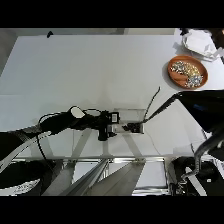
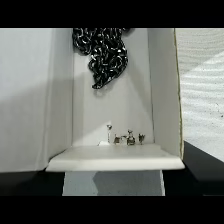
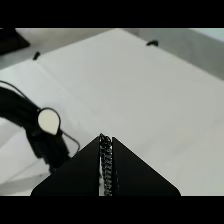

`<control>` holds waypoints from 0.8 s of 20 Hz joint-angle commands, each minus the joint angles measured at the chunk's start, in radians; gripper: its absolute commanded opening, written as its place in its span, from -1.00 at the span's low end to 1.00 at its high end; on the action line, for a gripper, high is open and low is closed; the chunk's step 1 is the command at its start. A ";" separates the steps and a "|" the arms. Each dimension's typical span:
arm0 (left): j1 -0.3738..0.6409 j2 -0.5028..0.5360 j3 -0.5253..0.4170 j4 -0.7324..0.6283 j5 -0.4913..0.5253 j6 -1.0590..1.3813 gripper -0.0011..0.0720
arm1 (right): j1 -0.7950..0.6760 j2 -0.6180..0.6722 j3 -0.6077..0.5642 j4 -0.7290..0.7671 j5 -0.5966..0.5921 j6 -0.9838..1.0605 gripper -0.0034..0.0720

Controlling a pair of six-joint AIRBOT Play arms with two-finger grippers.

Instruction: Fold the box and place the chain.

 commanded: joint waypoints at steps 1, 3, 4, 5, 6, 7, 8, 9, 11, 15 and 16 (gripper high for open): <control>0.000 0.000 0.000 0.000 0.000 0.000 -0.23 | 0.000 -0.047 -0.064 -0.003 0.032 0.014 -0.85; 0.000 0.000 0.000 0.000 0.000 0.000 -0.23 | 0.000 -0.076 -0.120 -0.003 0.041 0.014 -0.85; 0.000 0.000 0.000 0.000 0.000 0.000 -0.23 | 0.000 -0.085 -0.143 -0.003 0.049 0.014 -0.85; 0.000 0.000 0.000 0.000 0.000 0.000 -0.23 | 0.000 -0.094 -0.165 -0.003 0.065 0.014 -0.85; 0.000 0.000 0.000 0.000 0.000 0.000 -0.23 | 0.000 -0.101 -0.185 -0.004 0.077 0.014 -0.85; 0.000 0.000 0.000 0.000 0.000 0.000 -0.23 | 0.000 -0.106 -0.207 -0.004 0.082 0.013 -0.85; 0.000 0.000 0.000 0.000 0.000 0.000 -0.23 | 0.000 -0.112 -0.232 -0.004 0.082 0.012 -0.85; 0.000 0.000 0.000 0.000 0.000 0.000 -0.23 | 0.000 -0.119 -0.265 -0.004 0.080 0.010 -0.85; 0.000 0.000 0.000 0.000 0.000 0.000 -0.23 | 0.000 -0.140 -0.341 -0.003 0.072 0.007 -0.85; 0.000 0.000 0.000 0.000 0.000 0.000 -0.23 | 0.000 -0.202 -0.490 0.003 0.009 -0.034 -0.85; 0.000 0.000 0.000 0.000 0.000 0.000 -0.23 | 0.000 -0.219 -0.511 0.003 -0.001 -0.043 -0.85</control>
